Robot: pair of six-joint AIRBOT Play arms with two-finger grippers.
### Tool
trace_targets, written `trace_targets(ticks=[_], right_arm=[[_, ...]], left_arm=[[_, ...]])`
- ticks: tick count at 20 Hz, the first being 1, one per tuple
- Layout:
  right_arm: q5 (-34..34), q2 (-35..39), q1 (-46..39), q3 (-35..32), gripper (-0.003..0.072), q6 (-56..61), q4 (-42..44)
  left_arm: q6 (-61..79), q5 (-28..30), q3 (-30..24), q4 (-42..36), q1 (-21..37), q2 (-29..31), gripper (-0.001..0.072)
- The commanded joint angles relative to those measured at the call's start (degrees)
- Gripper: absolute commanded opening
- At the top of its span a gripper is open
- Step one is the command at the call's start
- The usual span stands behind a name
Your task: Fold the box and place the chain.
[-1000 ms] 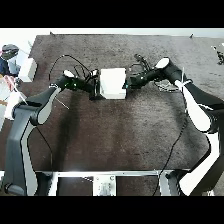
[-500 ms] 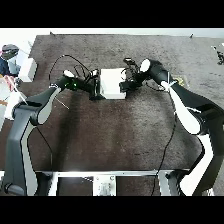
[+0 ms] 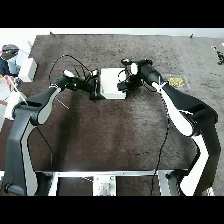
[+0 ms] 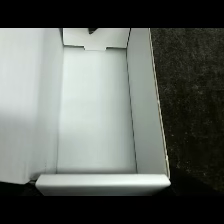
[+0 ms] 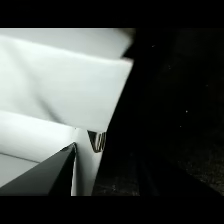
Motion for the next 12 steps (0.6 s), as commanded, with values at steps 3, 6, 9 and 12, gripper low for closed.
trace_targets(ticks=[3,6,9,12], right_arm=[[-1.57,-0.55,0.96,0.20,0.0396,7.65,-2.05],[-3.04,-0.70,1.70,0.20,0.0396,8.37,-1.86],[-2.89,-1.38,2.47,0.15,0.0395,8.44,-1.88],[-1.81,-1.99,2.54,0.15,0.0394,9.33,-2.80]], left_arm=[[0.04,-0.07,-0.02,0.07,0.09,-0.02,0.0467],[0.04,-0.07,-0.02,0.07,0.09,-0.02,0.0467],[0.04,-0.07,-0.02,0.07,0.09,-0.02,0.0467],[0.04,-0.09,-0.02,0.07,0.09,-0.02,0.0467]])
